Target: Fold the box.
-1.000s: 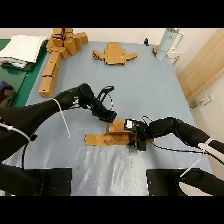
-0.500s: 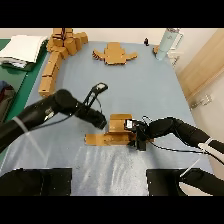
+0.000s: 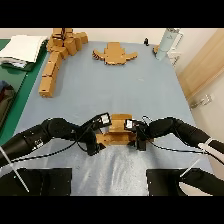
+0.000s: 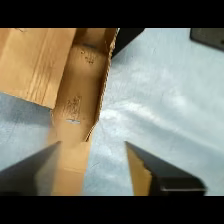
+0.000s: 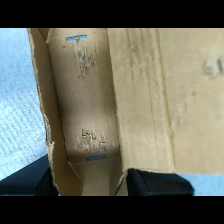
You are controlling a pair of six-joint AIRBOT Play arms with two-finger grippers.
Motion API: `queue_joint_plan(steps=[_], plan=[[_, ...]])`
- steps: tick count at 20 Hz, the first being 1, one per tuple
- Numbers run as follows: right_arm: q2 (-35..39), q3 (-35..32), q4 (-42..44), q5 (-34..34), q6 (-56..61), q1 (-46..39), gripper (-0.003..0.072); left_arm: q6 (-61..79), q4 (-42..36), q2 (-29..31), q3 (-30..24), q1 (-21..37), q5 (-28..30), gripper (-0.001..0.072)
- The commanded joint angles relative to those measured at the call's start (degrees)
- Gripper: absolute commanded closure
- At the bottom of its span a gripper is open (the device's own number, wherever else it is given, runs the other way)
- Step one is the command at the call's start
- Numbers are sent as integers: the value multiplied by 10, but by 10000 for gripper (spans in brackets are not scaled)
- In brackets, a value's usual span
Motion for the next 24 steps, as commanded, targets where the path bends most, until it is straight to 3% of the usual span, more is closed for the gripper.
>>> queue_joint_plan(steps=[1,8,13,14,15,16,20,21,22,24], plan=[[0,0,0,0,0,1,184,91,3,-30,-21,-1,37,34],[0,0,0,0,0,1,184,120,1,-100,-5,-1,83,35],[0,0,0,0,0,1,184,120,1,-125,23,-1,78,37],[0,0,0,0,0,1,184,120,1,-131,29,-1,72,71],[0,0,0,0,0,1,184,120,1,-136,35,-1,70,184],[0,0,0,0,0,1,184,120,1,-139,38,-1,71,246],[0,0,0,0,0,1,184,120,0,-140,39,-2,61,251],[0,0,0,0,0,1,184,121,-3,-140,39,-2,61,373],[0,0,0,0,0,1,184,130,-15,-140,39,-2,61,434],[0,0,0,0,0,1,184,168,-65,-140,39,-4,60,474]])
